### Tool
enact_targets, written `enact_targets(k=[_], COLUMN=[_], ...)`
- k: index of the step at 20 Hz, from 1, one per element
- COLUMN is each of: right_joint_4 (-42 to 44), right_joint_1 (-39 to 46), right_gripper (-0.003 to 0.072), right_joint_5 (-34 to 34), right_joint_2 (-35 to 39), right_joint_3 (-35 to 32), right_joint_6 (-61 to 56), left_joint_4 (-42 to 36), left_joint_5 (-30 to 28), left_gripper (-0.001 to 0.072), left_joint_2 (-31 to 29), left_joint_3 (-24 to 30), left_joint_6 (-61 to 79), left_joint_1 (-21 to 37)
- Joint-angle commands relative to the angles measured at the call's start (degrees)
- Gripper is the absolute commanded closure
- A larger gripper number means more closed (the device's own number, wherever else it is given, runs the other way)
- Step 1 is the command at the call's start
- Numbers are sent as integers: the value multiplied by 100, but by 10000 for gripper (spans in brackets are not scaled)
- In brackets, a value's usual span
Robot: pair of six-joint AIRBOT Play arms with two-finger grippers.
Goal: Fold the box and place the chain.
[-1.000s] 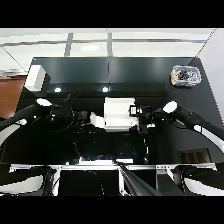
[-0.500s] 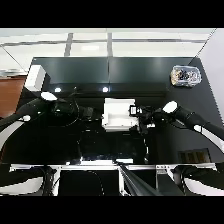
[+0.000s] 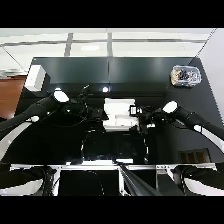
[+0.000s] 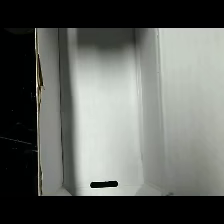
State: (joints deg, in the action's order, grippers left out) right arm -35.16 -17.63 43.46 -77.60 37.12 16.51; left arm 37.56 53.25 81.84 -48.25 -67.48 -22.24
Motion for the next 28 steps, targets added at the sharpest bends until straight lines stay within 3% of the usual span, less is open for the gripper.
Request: enact_targets(k=[1,6,10,11,14,18,19,27,28], right_joint_4=[2,2,2,2,2,2,2,2,2], right_joint_1=[0,0,0,0,0,0,0,0,0], right_gripper=[387,388,388,388,388,387,387,387,387], right_joint_5=[0,0,0,0,0,0,0,0,0], right_joint_2=[-4,-4,-4,-4,-4,-4,-4,-4,-4], right_joint_3=[0,0,0,0,0,0,0,0,0], right_joint_6=[-2,-2,-2,-2,0,-2,-2,-2,-2], left_joint_4=[850,2986,3635,3891,4684,4983,4981,4916,4913], left_joint_5=[-63,-11,286,420,868,1008,1025,1067,1097], left_gripper=[72,87,93,148,151,163,220,235,303], left_joint_2=[2,2,46,83,293,671,721,791,811], left_joint_3=[-258,-774,-973,-1058,-1419,-1829,-1849,-1928,-1965], left_joint_6=[-940,-3272,-4288,-4572,-5351,-6078,-6227,-6498,-6498], left_joint_1=[-205,-977,-1285,-1360,-1709,-2151,-2197,-2262,-2271])
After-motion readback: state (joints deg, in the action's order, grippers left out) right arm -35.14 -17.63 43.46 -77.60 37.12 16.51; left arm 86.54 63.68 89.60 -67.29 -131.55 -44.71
